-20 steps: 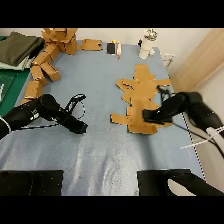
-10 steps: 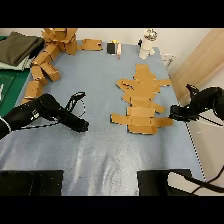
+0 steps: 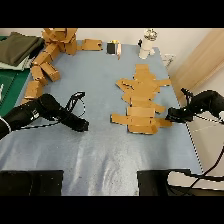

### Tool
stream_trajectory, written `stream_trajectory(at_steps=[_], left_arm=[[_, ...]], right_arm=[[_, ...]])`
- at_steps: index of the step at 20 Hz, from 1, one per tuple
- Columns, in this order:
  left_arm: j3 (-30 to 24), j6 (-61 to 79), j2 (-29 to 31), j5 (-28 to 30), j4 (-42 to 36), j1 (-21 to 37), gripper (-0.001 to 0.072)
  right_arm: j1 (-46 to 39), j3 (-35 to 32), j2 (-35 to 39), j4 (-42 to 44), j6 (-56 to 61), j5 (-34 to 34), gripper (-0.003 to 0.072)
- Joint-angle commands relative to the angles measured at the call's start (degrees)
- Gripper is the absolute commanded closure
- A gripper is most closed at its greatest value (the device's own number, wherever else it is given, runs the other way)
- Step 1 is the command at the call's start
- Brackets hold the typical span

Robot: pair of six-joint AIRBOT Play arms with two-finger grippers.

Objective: Fold the box.

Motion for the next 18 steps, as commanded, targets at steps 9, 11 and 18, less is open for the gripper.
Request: stream_trajectory(at_steps=[9, 11, 18], left_arm=[[0.04, 0.02, 0.00, -0.09, 0.00, 0.07, 0.0695], [0.04, 0.02, 0.00, -0.13, -0.07, 0.04, 0.0695], [0.07, 0.52, 0.02, -3.58, -0.31, 0.07, 0.0695]], right_arm=[[-0.37, 3.80, -1.60, -3.02, 0.22, -1.66, 0.0235], [-0.22, 3.80, -3.39, 4.17, -4.44, -5.31, 0.0236], [2.54, 3.80, -8.00, 10.60, -6.86, -11.93, 0.0434]])
